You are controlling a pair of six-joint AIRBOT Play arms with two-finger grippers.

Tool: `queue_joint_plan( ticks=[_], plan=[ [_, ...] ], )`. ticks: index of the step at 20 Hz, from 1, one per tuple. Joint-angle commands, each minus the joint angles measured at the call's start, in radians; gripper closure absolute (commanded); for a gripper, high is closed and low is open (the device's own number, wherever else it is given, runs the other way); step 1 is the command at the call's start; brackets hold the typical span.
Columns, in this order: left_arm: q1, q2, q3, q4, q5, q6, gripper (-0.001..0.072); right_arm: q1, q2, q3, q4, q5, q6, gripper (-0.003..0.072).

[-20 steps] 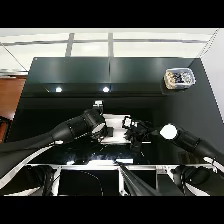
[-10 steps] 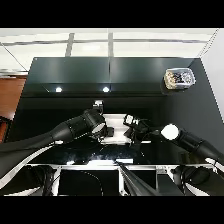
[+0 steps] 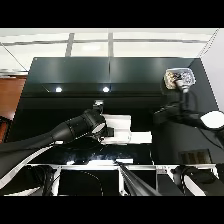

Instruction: Fold the box and place the chain.

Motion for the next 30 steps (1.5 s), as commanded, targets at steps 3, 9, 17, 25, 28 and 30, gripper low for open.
queue_joint_plan(
  ticks=[3, 9, 17, 25, 28, 30],
  plan=[
    [0.000, 0.000, 0.001, 0.002, 0.002, -0.001, 0.0684, -0.291, -0.174, -0.008, -0.139, 0.239, 0.297, 0.0672],
    [0.000, 0.000, 0.001, 0.002, 0.000, -0.001, 0.0684, -0.184, -0.367, -0.023, -0.023, 0.423, 0.183, 0.0672],
    [0.000, 0.000, 0.001, 0.002, 0.000, -0.001, 0.0684, 0.016, -0.390, -0.027, 0.122, 0.347, 0.123, 0.0672],
    [0.000, 0.000, 0.001, 0.002, 0.000, 0.000, 0.0684, 0.139, -0.389, -0.026, 0.174, 0.311, 0.093, 0.0426],
    [0.000, 0.000, 0.001, 0.002, 0.000, 0.000, 0.0684, 0.133, -0.386, -0.017, 0.189, 0.363, 0.051, 0.0357],
    [0.000, 0.000, 0.001, 0.002, -0.003, 0.000, 0.0684, 0.133, -0.386, -0.006, 0.231, 0.386, 0.016, 0.0165]
  ],
)
